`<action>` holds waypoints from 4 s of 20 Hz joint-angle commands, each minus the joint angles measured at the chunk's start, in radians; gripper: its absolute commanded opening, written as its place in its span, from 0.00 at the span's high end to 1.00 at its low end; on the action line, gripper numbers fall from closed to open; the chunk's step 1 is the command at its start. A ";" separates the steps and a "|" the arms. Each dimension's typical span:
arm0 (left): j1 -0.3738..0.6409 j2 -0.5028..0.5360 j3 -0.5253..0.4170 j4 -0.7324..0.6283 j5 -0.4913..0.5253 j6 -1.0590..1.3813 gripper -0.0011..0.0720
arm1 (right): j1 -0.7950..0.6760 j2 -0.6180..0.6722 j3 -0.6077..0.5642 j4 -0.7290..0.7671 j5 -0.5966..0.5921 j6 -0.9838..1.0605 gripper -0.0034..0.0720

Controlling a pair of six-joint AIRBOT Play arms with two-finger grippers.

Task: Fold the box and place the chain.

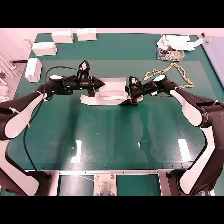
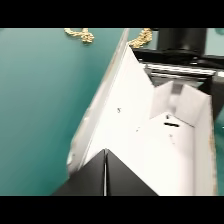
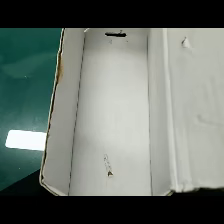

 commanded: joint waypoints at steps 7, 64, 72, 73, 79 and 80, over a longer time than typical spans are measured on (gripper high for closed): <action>-0.017 -0.035 0.020 0.030 0.142 0.015 0.96 | 0.000 0.000 0.000 0.000 0.000 0.000 0.19; 0.011 0.025 -0.005 0.619 -0.004 -0.340 0.06 | 0.000 0.000 0.000 0.000 0.000 0.000 0.19; 0.011 0.025 -0.005 0.578 -0.047 -0.340 0.25 | 0.000 0.000 0.000 0.000 0.000 0.000 0.19; 0.011 0.025 -0.005 0.567 -0.047 -0.340 0.25 | 0.000 0.000 0.000 0.000 0.000 0.000 0.19; 0.011 0.025 -0.005 0.551 -0.048 -0.339 0.48 | 0.000 0.000 0.000 0.000 0.000 0.000 0.19; 0.011 0.025 -0.005 0.550 -0.056 -0.332 0.59 | 0.000 0.000 0.000 0.000 0.000 0.000 0.19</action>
